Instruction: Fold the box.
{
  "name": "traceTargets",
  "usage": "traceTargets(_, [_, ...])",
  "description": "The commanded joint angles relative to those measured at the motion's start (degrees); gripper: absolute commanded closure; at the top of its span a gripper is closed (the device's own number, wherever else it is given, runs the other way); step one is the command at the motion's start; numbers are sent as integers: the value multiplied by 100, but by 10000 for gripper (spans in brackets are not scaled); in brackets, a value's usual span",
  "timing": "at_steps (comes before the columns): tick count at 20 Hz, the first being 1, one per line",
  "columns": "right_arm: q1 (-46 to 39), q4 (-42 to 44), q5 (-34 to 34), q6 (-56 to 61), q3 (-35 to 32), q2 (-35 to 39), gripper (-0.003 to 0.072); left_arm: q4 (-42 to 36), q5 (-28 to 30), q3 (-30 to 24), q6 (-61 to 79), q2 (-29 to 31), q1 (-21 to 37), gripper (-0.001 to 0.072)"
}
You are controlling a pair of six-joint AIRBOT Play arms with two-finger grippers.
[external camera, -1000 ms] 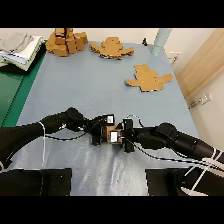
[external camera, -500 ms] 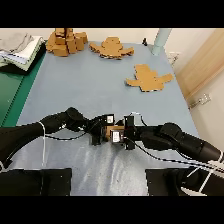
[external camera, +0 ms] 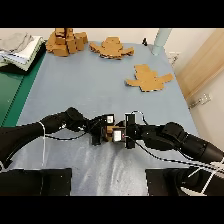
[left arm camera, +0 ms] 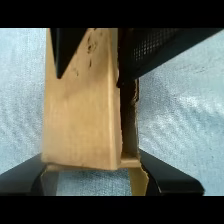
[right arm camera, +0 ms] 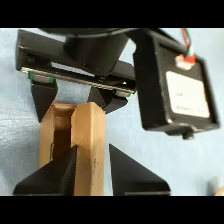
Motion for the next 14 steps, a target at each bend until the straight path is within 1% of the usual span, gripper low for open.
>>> traceTargets(1, [-2, 186, -297, 48, -4, -4, 445, 2, 0, 2, 2, 4, 0, 300])
traceTargets(2, [-2, 232, -380, 50, -7, -22, 487, 2, 0, 2, 2, 4, 0, 300])
traceTargets(6, [17, 452, -442, 46, -7, -164, 488, 2, 0, 2, 2, 4, 0, 300])
traceTargets(8, [74, 564, -476, 48, -9, -188, 547, 2, 0, 2, 2, 4, 0, 300])
traceTargets(12, [81, 625, -575, 46, -7, -199, 543, 2, 0, 2, 2, 4, 0, 300])
traceTargets(13, [81, 629, -575, 48, -7, -197, 498, 2, -2, 2, 2, 4, 0, 300])
traceTargets(14, [81, 629, -568, 48, -4, -188, 397, 2, 0, 2, 2, 4, 0, 300])
